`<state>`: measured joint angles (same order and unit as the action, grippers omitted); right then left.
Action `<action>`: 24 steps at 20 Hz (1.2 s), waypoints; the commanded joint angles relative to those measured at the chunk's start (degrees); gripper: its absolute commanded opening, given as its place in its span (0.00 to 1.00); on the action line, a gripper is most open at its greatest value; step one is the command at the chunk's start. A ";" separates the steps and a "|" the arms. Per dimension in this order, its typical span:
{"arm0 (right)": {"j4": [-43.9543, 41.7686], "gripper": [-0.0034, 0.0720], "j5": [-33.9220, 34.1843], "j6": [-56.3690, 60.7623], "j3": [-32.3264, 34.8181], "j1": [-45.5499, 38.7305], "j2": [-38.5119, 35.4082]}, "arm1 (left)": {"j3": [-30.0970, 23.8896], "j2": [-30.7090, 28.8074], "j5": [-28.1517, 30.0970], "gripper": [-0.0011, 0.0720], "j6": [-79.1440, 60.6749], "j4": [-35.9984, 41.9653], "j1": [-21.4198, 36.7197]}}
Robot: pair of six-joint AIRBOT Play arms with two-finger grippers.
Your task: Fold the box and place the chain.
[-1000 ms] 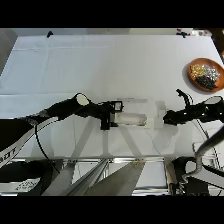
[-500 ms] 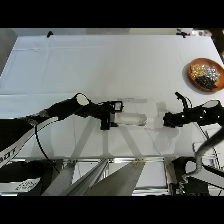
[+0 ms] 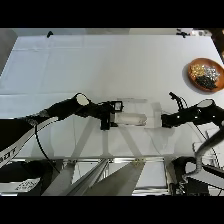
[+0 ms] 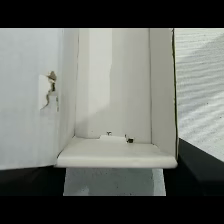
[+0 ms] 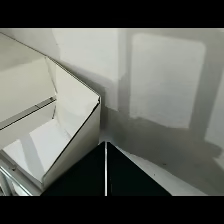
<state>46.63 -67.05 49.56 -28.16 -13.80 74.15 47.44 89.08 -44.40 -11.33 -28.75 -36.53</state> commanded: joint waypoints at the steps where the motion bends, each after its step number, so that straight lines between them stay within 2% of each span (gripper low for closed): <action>1: -4.87 0.06 -2.62 -2.60 0.02 0.35 0.02 | 0.07 -0.04 0.00 0.62 -0.02 0.00 0.00; 3: -7.87 0.07 -4.68 -3.85 0.02 0.33 0.02 | 0.07 -0.04 0.00 0.62 -0.02 0.00 0.00; 5: -9.03 0.18 -5.97 -3.82 0.02 0.33 0.02 | 0.07 -0.04 0.02 0.62 0.00 0.00 0.00; 8: -9.60 0.22 -8.04 -3.82 0.02 0.33 0.02 | 0.07 -0.04 0.00 0.62 0.00 0.00 0.00; 9: -9.68 0.32 -8.26 -3.76 0.02 0.35 0.02 | 0.07 -0.04 0.00 0.62 0.00 0.00 0.00; 10: -9.97 0.37 -8.50 -3.76 0.02 0.33 0.02 | 0.07 -0.04 0.00 0.62 0.00 0.00 0.00; 15: -12.57 0.37 -10.10 -4.70 0.02 0.35 0.02 | 0.07 -0.04 0.00 0.62 0.00 0.00 0.00; 20: -14.64 0.59 -10.73 -4.85 0.02 0.35 0.02 | 0.07 -0.04 0.02 0.62 0.00 0.00 0.00; 24: -14.56 0.60 -8.55 -4.85 0.02 0.50 0.02 | 0.07 -0.04 0.00 0.62 0.00 0.00 0.00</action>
<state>32.49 -76.79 44.77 -28.16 -13.45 74.15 47.44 89.08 -44.40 -11.33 -28.75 -36.53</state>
